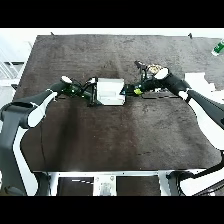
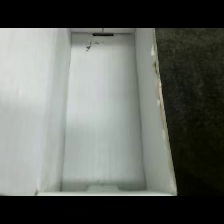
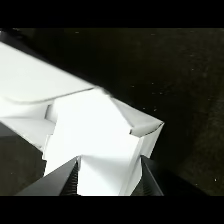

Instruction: Fold the box and place the chain.

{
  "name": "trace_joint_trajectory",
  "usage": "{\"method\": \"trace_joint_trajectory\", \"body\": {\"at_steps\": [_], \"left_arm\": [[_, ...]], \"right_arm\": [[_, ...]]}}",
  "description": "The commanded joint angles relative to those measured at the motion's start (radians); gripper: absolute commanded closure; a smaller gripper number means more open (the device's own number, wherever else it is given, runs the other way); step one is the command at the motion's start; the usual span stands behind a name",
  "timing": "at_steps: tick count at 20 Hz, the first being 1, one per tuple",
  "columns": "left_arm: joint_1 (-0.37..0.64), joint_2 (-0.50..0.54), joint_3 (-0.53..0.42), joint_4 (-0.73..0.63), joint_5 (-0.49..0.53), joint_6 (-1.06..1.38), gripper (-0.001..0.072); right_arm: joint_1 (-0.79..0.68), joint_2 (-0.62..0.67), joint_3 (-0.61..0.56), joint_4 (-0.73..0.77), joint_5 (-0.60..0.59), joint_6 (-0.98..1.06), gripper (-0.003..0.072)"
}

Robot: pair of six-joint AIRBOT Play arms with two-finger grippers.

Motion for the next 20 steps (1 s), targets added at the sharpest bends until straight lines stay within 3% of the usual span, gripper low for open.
{"method": "trace_joint_trajectory", "body": {"at_steps": [1,4,12,20], "left_arm": [[0.0,0.0,0.0,0.0,0.0,0.0,0.0178],[0.0,0.0,0.0,0.0,0.0,0.0,0.0178],[0.0,0.0,0.0,0.0,-0.001,0.0,0.0178],[0.0,0.0,0.0,0.0,0.0,0.0,0.0178]], "right_arm": [[0.025,-0.032,0.041,-0.043,-0.002,0.047,0.0231],[0.051,-0.058,0.079,-0.056,0.002,0.069,0.0231],[0.103,-0.129,0.169,-0.26,0.023,0.292,0.0231],[0.15,-0.154,0.259,-0.539,0.143,0.526,0.0232]]}}
